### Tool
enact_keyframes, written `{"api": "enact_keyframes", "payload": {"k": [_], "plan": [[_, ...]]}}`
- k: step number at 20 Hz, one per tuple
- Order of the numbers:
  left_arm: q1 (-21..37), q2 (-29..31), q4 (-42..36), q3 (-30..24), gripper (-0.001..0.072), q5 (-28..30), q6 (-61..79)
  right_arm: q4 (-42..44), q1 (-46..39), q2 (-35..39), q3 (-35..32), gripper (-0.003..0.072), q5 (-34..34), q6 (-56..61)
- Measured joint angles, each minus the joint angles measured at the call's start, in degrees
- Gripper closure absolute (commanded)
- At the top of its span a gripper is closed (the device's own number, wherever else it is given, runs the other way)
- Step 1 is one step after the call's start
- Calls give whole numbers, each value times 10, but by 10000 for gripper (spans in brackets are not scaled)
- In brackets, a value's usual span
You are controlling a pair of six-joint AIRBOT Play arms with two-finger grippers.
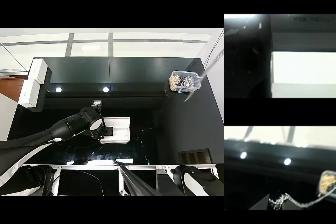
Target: Fold the box and place the chain.
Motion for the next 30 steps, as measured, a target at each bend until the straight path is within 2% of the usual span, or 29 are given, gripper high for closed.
{"api": "enact_keyframes", "payload": {"k": [4, 7, 12, 19, 24, 30], "plan": [[0, 0, 1, 0, 677, 0, 0, 39, 79, 13, -76, 644, 54, -15], [0, 0, 2, 0, 677, 0, 0, 76, 123, 16, -133, 644, 58, -26], [0, 0, 2, 0, 677, 0, 0, 142, 169, 16, -198, 644, 30, -41], [0, 0, 2, 0, 677, 1, 0, 204, 242, 3, -257, 644, -41, -44], [0, 0, 2, 0, 676, 1, 0, 198, 261, -10, -293, 645, -74, -39], [0, 0, 2, 0, 677, 1, 0, 186, 268, -15, -371, 644, -91, -30]]}}
